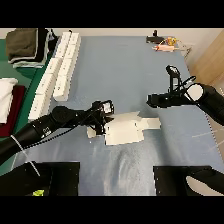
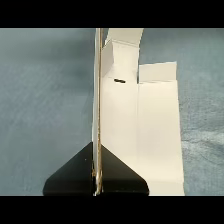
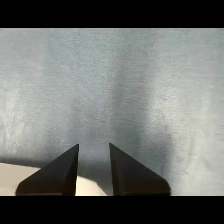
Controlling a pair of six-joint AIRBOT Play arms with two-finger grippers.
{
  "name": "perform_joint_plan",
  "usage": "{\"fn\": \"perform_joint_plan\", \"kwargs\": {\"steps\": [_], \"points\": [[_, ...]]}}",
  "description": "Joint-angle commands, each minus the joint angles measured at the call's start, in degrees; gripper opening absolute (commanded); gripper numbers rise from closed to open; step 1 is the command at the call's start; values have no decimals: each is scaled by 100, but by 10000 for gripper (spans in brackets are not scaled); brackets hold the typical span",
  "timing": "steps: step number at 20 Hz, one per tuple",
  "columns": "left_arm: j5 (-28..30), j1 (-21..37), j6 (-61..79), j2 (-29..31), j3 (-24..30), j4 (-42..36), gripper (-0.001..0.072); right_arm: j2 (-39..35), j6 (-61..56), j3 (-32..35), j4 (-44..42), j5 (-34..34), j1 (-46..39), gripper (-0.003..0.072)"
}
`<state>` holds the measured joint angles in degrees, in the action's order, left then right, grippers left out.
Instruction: Fold the box.
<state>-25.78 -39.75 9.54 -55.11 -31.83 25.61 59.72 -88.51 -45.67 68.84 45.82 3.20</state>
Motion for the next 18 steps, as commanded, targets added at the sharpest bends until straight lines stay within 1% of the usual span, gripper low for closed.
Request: {"fn": "perform_joint_plan", "kwargs": {"steps": [1, 6, 10, 12, 14, 18], "points": [[-35, -170, -13, 44, 133, 9, 8, -2, -20, -7, -26, -37, 4, 316], [-31, -170, -13, 7, 444, 11, 10, -2, -22, -7, -33, -52, 4, 316], [-79, -170, -15, -131, 448, 9, 11, -2, -20, -7, -140, -46, 7, 316], [-131, -111, -293, -131, 345, 15, 11, -4, -20, -7, -181, -44, 9, 316], [-553, 46, -695, -131, 90, 225, 11, -4, -20, -7, -184, -37, 15, 316], [-1600, 503, -1873, -140, -584, 1200, 11, -2, -20, -7, -181, -26, 15, 316]]}}
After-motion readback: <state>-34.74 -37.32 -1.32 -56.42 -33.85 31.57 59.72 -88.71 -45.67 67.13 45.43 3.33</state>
